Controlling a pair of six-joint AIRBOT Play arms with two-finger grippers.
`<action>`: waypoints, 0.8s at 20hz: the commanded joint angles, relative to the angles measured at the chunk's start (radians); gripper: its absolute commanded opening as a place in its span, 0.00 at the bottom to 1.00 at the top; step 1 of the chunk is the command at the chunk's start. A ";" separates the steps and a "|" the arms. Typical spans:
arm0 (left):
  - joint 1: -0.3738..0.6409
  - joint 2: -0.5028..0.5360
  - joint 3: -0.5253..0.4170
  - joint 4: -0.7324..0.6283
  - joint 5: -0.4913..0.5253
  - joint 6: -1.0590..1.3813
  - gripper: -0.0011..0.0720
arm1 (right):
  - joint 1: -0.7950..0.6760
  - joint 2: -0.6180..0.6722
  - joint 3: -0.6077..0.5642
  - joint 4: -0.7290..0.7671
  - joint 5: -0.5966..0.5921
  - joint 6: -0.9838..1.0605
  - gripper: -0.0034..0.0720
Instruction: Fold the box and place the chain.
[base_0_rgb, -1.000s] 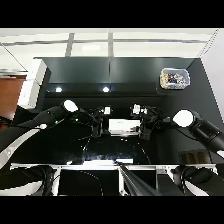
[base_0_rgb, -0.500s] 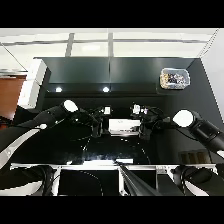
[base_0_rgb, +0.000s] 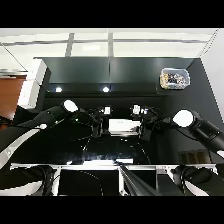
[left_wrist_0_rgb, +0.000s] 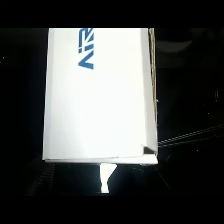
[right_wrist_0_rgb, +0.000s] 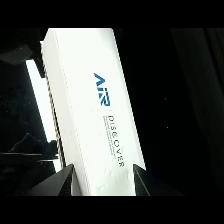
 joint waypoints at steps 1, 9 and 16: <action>-0.001 0.000 0.000 0.000 0.000 0.000 0.47 | 0.001 -0.001 0.000 0.001 0.003 0.005 0.60; -0.001 0.000 0.000 0.000 0.000 0.000 0.47 | 0.001 -0.001 0.000 0.001 0.017 0.017 0.31; -0.001 0.000 0.000 0.000 0.000 0.000 0.47 | 0.001 -0.001 0.000 0.001 0.023 0.024 0.33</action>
